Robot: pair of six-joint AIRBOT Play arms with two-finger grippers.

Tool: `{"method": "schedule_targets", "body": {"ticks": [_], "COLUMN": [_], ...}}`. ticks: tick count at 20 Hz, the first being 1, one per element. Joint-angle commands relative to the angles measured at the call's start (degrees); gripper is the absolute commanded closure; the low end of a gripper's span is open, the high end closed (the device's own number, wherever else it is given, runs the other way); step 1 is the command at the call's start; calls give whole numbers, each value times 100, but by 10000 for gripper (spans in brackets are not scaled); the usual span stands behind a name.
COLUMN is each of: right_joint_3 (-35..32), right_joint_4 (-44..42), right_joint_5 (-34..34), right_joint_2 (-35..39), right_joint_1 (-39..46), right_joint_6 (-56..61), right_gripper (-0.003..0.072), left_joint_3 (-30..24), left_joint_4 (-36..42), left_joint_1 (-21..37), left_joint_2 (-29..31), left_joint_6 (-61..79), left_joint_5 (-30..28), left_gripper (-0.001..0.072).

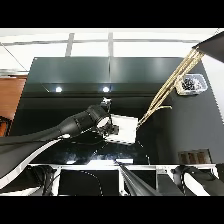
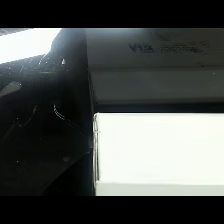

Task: Fold the box and place the chain.

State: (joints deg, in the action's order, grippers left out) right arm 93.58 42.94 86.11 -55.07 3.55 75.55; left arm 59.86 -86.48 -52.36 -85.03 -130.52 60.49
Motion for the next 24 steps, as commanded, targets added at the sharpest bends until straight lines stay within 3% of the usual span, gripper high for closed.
{"method": "schedule_targets", "body": {"ticks": [1, 4, 6, 20, 24], "right_joint_3": [-26, -26, -26, -50, -415], "right_joint_4": [-463, -1488, -1742, -1438, -1370], "right_joint_5": [382, 350, 358, 385, 446], "right_joint_2": [24, 24, 24, 15, 15], "right_joint_1": [-299, -310, -310, -378, -627], "right_joint_6": [-254, -603, -645, -654, -654], "right_gripper": [677, 677, 676, 676, 677], "left_joint_3": [2, 2, 2, 2, 2], "left_joint_4": [0, -2, 0, -2, -2], "left_joint_1": [-2, -2, -2, -2, -2], "left_joint_2": [0, 0, 0, 0, 0], "left_joint_6": [-2, 0, 0, 0, -2], "left_joint_5": [-2, -2, 0, -2, -9], "left_gripper": [676, 676, 677, 676, 676]}}
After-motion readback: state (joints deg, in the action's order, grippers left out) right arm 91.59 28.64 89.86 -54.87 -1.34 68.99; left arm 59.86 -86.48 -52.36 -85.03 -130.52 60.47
